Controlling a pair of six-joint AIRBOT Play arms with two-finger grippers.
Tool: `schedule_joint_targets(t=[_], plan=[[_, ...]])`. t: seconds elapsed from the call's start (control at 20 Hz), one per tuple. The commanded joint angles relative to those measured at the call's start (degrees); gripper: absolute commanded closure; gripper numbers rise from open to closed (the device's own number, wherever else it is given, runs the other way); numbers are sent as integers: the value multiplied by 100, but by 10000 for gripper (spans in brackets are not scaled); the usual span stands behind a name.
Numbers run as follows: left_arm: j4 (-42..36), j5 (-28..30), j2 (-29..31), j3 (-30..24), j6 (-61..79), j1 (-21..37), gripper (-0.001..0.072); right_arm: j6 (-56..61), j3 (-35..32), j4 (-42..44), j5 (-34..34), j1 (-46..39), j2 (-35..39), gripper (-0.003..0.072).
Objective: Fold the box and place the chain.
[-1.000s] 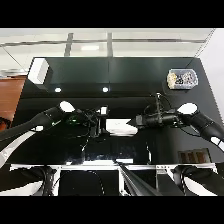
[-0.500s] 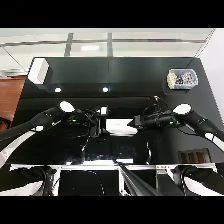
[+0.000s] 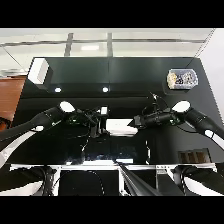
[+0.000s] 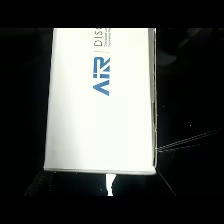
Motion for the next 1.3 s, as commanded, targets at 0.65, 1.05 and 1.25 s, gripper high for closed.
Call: schedule_joint_targets(t=[0.65,1.05,1.25], plan=[[702,-647,927,17,-1034,-9,-3,1357,1403,-2841,2697,-2516,2476,671],[660,17,192,1552,-2400,-863,1,1355,981,-2765,1429,-2686,2500,671],[824,-15,-579,2114,-3077,-1163,0,1257,787,-2787,1335,-2686,2503,672]])
